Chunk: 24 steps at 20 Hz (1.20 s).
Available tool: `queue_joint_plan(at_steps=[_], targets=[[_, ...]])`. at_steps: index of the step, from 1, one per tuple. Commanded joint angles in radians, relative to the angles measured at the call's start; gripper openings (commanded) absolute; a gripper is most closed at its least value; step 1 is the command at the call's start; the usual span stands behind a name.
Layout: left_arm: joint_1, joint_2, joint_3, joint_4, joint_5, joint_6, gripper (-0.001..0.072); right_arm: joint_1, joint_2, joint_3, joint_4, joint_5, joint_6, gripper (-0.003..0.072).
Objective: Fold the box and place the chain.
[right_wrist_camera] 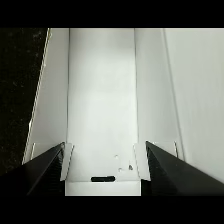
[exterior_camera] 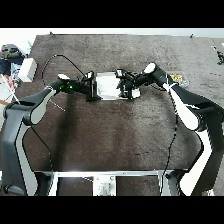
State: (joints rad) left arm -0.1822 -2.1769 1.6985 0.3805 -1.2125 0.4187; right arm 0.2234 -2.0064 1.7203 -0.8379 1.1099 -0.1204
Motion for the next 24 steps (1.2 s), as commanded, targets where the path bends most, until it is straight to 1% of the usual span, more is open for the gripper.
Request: queue_joint_plan(at_steps=[1,2,3,4,5,6,7,10,13,16,18,20,22,24], targets=[[0.0,0.0,0.0,0.001,0.0,0.0,0.0286,0.0,-0.001,0.0,-0.023,-0.001,0.0,0.0637],[0.0,0.0,0.0,0.001,0.0,0.0,0.0286,0.0,-0.001,0.0,-0.023,-0.001,0.0,0.0636],[0.0,0.0,0.0,0.001,0.0,0.0,0.0285,0.0,0.0,0.0,-0.026,0.0,0.008,0.0531],[0.0,0.0,0.0,0.001,0.0,0.0,0.0285,0.0,0.003,0.0,-0.042,0.001,0.025,0.0351],[0.0,0.0,0.0,0.001,0.0,0.0,0.0286,0.0,0.008,0.0,-0.07,0.0,0.063,0.0217],[0.0,0.0,0.0,0.001,0.0,0.0,0.0286,-0.001,0.018,0.0,-0.107,0.0,0.113,0.0126],[0.0,0.0,0.0,0.001,0.0,0.0,0.0286,-0.003,0.03,0.0,-0.151,0.0,0.178,0.008],[0.0,0.0,0.0,0.001,0.0,0.0,0.0286,-0.025,0.073,0.001,-0.244,0.029,0.359,0.0079],[0.0,0.0,0.0,0.001,0.0,0.0,0.0286,-0.074,0.13,0.001,-0.251,0.08,0.558,0.0079],[0.0,0.0,0.0,0.001,0.0,0.0,0.0286,-0.156,0.164,0.001,-0.249,0.088,0.9,0.008],[0.0,0.0,0.0,0.001,0.0,0.0,0.0286,-0.222,0.16,0.0,-0.219,0.137,1.035,0.008],[0.0,0.0,0.0,0.001,0.0,0.0,0.0286,-0.282,0.153,-0.004,-0.148,0.18,1.096,0.0079],[0.0,0.0,0.0,0.001,0.0,0.0,0.0286,-0.326,0.153,-0.037,-0.067,0.172,1.112,0.0079],[0.0,0.0,0.0,0.001,0.0,0.0,0.0286,-0.341,0.152,-0.097,-0.021,0.129,1.112,0.0079]])
